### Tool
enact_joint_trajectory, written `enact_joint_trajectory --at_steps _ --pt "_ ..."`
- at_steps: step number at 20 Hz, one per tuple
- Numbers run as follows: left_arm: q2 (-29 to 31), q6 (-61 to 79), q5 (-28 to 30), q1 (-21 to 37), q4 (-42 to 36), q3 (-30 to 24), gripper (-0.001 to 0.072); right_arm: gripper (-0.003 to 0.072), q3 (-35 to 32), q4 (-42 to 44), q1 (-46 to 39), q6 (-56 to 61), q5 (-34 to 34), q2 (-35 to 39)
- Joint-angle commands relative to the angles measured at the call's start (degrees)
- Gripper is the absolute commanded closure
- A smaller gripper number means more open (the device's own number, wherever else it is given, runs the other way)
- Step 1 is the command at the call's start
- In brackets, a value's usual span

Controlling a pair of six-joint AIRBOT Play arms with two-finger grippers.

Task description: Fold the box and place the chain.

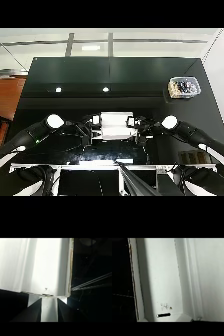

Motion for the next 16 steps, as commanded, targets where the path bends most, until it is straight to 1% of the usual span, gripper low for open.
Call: enact_joint_trajectory --at_steps 1,8,13,16 --pt "0.0 0.2 0.3 -0.1 1.8 0.0 0.0466 0.0207 0.1 0.0 0.1 0.0 0.1 0.0" --pt "0.0 0.3 0.6 -0.1 2.6 0.1 0.0466 0.0207 0.1 0.0 0.1 0.0 0.1 0.0" --pt "-0.1 0.4 3.5 -0.4 0.6 0.3 0.0467 0.0207 0.1 0.0 0.1 0.0 0.1 0.0" --pt "-0.6 0.4 3.7 -1.9 0.6 0.3 0.0467 0.0207 0.1 0.0 0.1 0.0 0.1 0.0"
